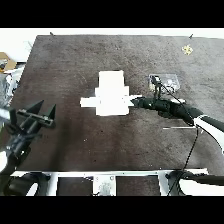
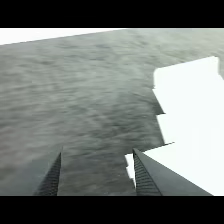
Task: Fold the box and place the chain.
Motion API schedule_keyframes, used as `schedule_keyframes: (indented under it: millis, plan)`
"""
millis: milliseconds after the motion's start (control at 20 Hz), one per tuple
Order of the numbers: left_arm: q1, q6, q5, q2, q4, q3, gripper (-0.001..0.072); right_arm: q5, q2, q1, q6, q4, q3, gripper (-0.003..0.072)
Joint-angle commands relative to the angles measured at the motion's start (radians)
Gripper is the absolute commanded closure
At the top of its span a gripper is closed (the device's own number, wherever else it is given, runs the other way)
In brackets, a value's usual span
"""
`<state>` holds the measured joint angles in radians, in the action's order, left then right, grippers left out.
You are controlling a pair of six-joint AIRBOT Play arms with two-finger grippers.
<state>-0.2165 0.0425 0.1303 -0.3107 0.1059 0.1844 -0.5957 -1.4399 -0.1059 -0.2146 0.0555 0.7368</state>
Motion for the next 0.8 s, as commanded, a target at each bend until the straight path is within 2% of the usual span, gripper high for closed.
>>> schedule_keyframes:
  millis: [0,200,300,450,600,750]
  plan:
    - [0.000,-0.005,0.140,-0.294,-0.001,0.199,0.0236,0.026,0.000,-0.003,0.037,-0.043,-0.005,0.0687]
    - [0.000,-0.026,0.279,-0.735,0.003,0.525,0.0236,0.024,0.000,-0.003,0.044,-0.042,-0.006,0.0687]
    - [0.000,-0.011,0.365,-0.953,0.047,0.720,0.0236,0.025,0.000,-0.003,0.059,-0.042,-0.006,0.0687]
    - [0.005,0.144,0.503,-1.224,0.205,1.020,0.0235,0.027,0.000,-0.003,0.058,-0.043,-0.006,0.0687]
    - [0.047,0.360,0.755,-1.448,0.360,1.334,0.0235,0.028,0.000,-0.003,0.066,-0.042,-0.006,0.0687]
    - [0.092,0.499,1.011,-1.642,0.392,1.619,0.0236,0.028,0.000,-0.003,0.066,-0.042,-0.006,0.0687]
